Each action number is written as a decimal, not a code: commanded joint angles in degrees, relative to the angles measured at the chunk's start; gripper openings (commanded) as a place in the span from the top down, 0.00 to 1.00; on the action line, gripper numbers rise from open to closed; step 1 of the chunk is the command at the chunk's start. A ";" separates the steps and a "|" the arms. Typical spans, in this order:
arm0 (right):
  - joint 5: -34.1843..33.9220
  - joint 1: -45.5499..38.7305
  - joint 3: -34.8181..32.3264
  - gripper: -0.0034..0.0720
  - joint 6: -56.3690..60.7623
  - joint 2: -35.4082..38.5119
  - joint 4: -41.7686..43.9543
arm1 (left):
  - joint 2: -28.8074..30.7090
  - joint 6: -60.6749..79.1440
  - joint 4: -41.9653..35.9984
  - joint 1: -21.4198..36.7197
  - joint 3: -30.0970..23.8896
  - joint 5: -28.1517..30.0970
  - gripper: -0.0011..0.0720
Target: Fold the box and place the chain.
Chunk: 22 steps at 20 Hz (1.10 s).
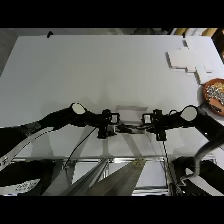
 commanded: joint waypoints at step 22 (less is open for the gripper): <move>4.72 0.48 -0.07 0.93 18.32 17.88 26.45 | 0.04 0.02 0.00 0.02 0.02 0.00 0.56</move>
